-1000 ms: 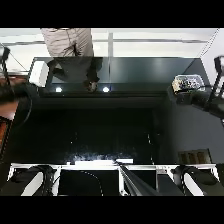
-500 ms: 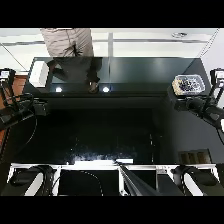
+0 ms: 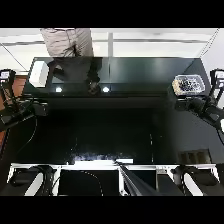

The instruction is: Fold the box and place the chain.

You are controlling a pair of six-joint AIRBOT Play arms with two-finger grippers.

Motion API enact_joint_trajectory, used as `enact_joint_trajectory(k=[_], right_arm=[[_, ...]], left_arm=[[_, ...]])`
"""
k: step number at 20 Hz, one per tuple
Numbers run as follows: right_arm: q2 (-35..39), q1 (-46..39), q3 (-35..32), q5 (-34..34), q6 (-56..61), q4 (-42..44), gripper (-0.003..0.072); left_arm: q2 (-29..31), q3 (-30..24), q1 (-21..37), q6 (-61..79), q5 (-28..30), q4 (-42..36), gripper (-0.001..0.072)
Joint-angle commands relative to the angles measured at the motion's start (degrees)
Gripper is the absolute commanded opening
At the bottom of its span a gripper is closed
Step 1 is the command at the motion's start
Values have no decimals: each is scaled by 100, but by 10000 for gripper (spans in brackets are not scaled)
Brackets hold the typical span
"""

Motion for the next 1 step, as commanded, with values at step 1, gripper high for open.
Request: enact_joint_trajectory(k=[1], right_arm=[[2,7,0,-2,2,0,17]], left_arm=[[4,-4,-2,-2,7,0,32]])
